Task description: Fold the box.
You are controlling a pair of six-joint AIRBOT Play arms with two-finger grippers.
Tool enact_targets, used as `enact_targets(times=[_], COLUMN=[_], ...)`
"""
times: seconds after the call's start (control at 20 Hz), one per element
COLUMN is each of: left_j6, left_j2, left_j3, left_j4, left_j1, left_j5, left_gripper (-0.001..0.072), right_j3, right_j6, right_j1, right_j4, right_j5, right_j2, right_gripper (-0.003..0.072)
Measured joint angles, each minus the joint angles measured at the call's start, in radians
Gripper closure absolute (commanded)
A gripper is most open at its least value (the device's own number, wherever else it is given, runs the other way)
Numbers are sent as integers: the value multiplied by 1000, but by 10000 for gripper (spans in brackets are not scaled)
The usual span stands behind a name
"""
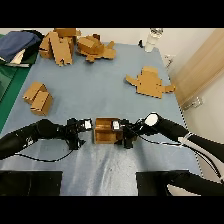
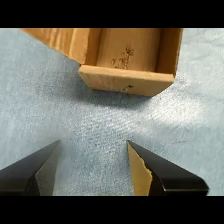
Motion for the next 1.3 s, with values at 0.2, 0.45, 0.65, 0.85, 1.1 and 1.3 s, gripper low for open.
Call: enact_targets(times=[0.2,0.45,0.65,0.85,1.1,1.3], left_j6=[21,27,9,192,488,547], left_j2=[-26,-34,-35,-37,-69,-104], left_j3=[35,80,87,58,20,13], left_j4=[-88,-156,-173,-286,-497,-558], left_j1=[-3,-3,4,90,221,226], left_j5=[-40,-88,-95,-229,-412,-399], left_gripper=[83,84,84,84,83,84], right_j3=[0,0,0,0,0,0], right_j6=[0,0,0,0,0,0], right_j1=[0,0,0,0,0,0], right_j4=[0,0,0,0,0,0], right_j5=[-1,-2,-2,-2,-3,-3], right_j2=[0,0,0,0,0,0], right_gripper=[201,201,200,201,201,200])
